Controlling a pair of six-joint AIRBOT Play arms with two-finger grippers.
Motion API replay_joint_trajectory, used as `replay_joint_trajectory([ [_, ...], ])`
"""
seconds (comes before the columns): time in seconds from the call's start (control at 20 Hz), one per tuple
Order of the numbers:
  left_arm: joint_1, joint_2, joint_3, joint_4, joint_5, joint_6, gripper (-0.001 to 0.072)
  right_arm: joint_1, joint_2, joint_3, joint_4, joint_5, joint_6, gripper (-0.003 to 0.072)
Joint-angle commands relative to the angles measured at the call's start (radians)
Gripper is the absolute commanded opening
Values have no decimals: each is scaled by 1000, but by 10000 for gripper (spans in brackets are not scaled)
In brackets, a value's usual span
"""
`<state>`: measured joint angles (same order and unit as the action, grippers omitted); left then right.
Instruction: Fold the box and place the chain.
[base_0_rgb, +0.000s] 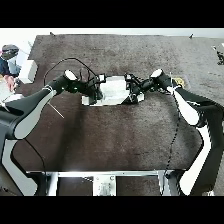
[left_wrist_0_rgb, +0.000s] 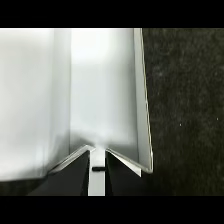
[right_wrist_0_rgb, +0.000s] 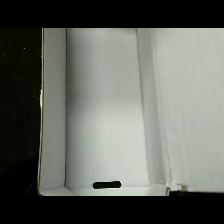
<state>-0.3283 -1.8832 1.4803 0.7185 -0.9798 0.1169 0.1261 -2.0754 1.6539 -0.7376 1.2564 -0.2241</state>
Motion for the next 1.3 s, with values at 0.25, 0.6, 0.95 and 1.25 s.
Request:
replay_joint_trajectory([
  [0.25,0,-20,0,-73,-5,52,432,0,0,0,0,0,0,439],
  [0.6,2,-20,0,-86,-5,47,575,0,-1,0,0,0,0,439],
  [0.95,115,10,3,-66,-151,-34,12,0,-1,0,0,0,0,439],
  [1.25,156,210,2,4,-106,-471,8,0,-1,0,0,0,0,439],
])
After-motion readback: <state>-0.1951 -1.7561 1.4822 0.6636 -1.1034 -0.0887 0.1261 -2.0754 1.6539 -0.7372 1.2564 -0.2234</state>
